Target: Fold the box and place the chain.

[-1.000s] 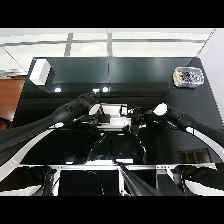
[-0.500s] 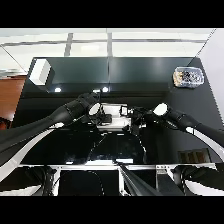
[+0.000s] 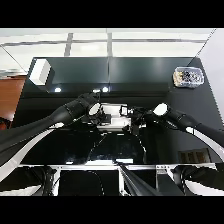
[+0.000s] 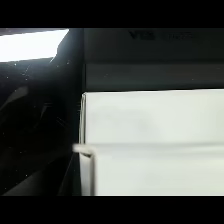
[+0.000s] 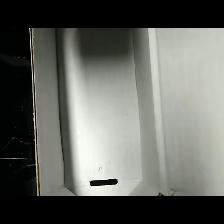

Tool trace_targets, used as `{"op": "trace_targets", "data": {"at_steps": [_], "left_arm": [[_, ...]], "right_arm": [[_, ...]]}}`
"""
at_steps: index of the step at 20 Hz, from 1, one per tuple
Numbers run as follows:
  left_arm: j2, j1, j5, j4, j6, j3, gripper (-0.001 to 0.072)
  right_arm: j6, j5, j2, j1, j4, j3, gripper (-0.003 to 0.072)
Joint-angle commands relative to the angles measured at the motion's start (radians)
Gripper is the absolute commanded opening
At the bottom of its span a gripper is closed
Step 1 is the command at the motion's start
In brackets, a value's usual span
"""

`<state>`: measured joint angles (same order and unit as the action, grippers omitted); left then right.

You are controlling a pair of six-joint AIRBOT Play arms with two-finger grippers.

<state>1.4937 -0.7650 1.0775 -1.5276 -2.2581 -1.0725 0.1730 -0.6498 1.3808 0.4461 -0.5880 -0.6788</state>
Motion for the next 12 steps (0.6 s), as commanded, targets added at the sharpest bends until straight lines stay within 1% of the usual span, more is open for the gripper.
{"op": "trace_targets", "data": {"at_steps": [1,5,6,7,8,12], "left_arm": [[0.000,0.001,0.001,0.000,0.000,-0.001,0.0360],[-0.010,0.001,0.001,-0.001,0.000,-0.001,0.0363],[-0.019,0.002,-0.001,-0.005,0.000,-0.001,0.0393],[-0.031,0.006,-0.003,-0.008,0.000,-0.001,0.0522],[-0.042,0.012,-0.002,-0.009,0.000,-0.001,0.0572],[-0.110,0.035,0.001,-0.031,0.019,-0.001,0.0574]], "right_arm": [[-0.001,0.000,0.000,-0.001,0.000,0.000,0.0128],[-0.001,0.000,0.000,-0.001,0.000,0.000,0.0128],[-0.001,0.000,0.000,-0.001,0.000,0.000,0.0129],[-0.001,0.000,0.000,-0.001,0.000,0.000,0.0128],[-0.001,0.000,0.000,-0.001,0.000,0.000,0.0128],[-0.001,0.000,0.000,-0.001,0.000,0.000,0.0128]]}}
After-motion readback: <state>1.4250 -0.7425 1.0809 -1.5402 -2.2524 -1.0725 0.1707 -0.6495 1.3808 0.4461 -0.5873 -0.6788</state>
